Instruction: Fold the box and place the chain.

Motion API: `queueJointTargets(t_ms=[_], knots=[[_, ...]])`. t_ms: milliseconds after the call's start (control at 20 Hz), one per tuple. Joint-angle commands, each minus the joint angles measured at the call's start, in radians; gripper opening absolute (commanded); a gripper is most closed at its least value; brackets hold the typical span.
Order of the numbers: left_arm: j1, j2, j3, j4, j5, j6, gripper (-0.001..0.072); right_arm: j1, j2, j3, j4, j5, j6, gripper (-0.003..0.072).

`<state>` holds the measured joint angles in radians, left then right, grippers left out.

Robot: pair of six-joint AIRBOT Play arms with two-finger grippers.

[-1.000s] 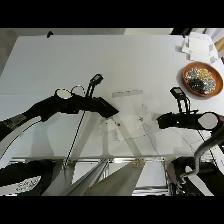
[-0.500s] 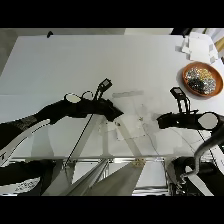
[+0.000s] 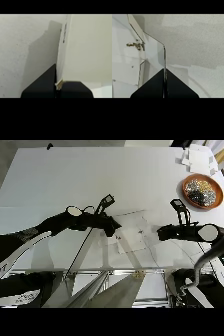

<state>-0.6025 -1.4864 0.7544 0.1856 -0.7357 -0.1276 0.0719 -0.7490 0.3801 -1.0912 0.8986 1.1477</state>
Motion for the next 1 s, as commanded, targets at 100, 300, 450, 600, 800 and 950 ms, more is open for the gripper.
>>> queueJointTargets(t_ms=[100,300,450,600,800,950], knots=[[0.0,0.0,0.0,0.016,-0.011,0.156,0.0008,0.001,0.001,-0.001,0.001,0.035,0.0,0.002],[0.0,0.0,0.0,0.016,-0.05,0.193,0.0006,0.001,0.001,0.0,0.008,0.068,0.0,0.02],[0.0,0.0,0.005,0.042,-0.13,0.325,0.0005,0.001,0.001,0.0,0.06,0.094,-0.017,0.0264],[0.0,0.0,0.055,0.238,-0.185,0.284,0.0005,0.001,0.002,0.003,0.111,0.146,-0.074,0.0298],[0.006,0.0,0.118,0.337,-0.097,0.259,0.0005,0.001,0.029,0.003,0.124,0.19,-0.111,0.0298],[0.009,-0.003,0.118,0.328,-0.039,0.291,0.0005,0.001,0.058,0.004,0.123,0.183,-0.137,0.0298]])
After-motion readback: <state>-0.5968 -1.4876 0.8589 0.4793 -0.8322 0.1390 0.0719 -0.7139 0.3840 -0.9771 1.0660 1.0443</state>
